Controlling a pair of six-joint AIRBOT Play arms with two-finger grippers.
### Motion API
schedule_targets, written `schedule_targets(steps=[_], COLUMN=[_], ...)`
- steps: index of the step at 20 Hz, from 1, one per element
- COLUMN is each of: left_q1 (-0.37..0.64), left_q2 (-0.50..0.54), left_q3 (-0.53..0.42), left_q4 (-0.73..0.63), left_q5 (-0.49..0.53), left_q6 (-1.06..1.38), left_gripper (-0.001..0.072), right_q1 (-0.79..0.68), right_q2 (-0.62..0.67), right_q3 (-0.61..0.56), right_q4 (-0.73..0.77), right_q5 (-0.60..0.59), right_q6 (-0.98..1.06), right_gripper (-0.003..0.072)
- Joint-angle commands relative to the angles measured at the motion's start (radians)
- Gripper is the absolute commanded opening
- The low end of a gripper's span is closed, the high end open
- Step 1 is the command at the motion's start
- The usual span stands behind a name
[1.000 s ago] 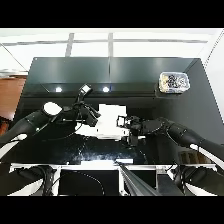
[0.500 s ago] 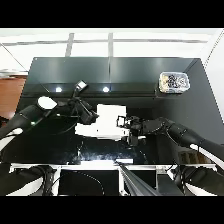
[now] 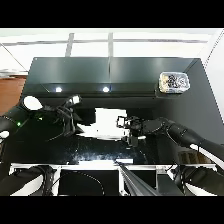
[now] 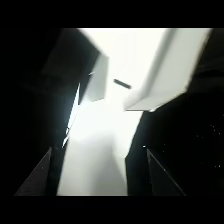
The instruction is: Fold the box and place the chain.
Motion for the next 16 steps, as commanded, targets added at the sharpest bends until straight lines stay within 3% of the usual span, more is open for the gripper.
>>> schedule_targets(steps=[1, 4, 8, 11, 16], left_q1=[-0.082, -0.163, -0.228, -0.238, -0.238], left_q2=[0.002, -0.004, -0.023, -0.024, -0.024], left_q3=[-0.058, -0.066, -0.066, -0.066, -0.066], left_q4=[-0.029, -0.032, -0.036, -0.037, -0.080], left_q5=[0.111, 0.224, 0.274, 0.266, 0.269], left_q6=[0.208, 0.216, 0.216, 0.216, 0.216], left_gripper=[0.0711, 0.0711, 0.0667, 0.0284, 0.0272], right_q1=[0.001, 0.001, 0.001, 0.001, 0.001], right_q2=[-0.001, -0.001, -0.001, -0.001, -0.001], right_q3=[0.000, 0.000, 0.000, 0.000, 0.000], right_q4=[0.000, 0.000, 0.000, 0.000, 0.000], right_q5=[0.000, 0.000, 0.000, 0.000, 0.000], right_q6=[0.000, 0.000, 0.000, 0.000, 0.000], right_gripper=[0.0536, 0.0537, 0.0536, 0.0536, 0.0536])
